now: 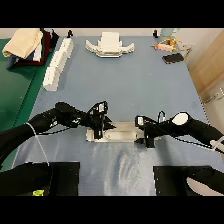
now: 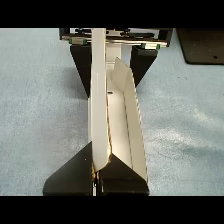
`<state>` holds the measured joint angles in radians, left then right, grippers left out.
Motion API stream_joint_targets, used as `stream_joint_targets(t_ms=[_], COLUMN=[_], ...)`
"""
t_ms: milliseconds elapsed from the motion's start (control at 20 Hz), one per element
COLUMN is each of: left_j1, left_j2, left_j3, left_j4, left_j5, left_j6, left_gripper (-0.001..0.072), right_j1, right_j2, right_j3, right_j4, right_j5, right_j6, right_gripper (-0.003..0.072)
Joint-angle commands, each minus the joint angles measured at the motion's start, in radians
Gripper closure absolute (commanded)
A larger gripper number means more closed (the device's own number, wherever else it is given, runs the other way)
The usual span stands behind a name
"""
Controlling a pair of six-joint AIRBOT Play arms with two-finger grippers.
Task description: Fold the box.
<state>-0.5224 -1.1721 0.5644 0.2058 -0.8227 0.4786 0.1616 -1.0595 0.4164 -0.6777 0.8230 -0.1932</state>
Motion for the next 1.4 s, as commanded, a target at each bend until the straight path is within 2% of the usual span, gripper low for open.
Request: stream_joint_targets(t_ms=[0,100,1350], left_j1=[0.0,0.0,-0.001], left_j2=[0.0,0.0,0.0], left_j3=[0.001,0.001,0.002], left_j4=[0.0,0.0,-0.034], left_j5=[0.001,0.001,-0.006], left_j6=[0.0,0.0,-0.061], left_gripper=[0.0697,0.0697,0.0695], right_j1=[0.001,0.002,0.002], right_j2=[0.001,0.001,0.001], right_j3=[0.0,0.0,0.0], right_j4=[0.001,0.002,0.001], right_j5=[0.002,-0.001,-0.002], right_j6=[-0.003,-0.002,-0.002], right_gripper=[0.0186,0.0164,0.0167])
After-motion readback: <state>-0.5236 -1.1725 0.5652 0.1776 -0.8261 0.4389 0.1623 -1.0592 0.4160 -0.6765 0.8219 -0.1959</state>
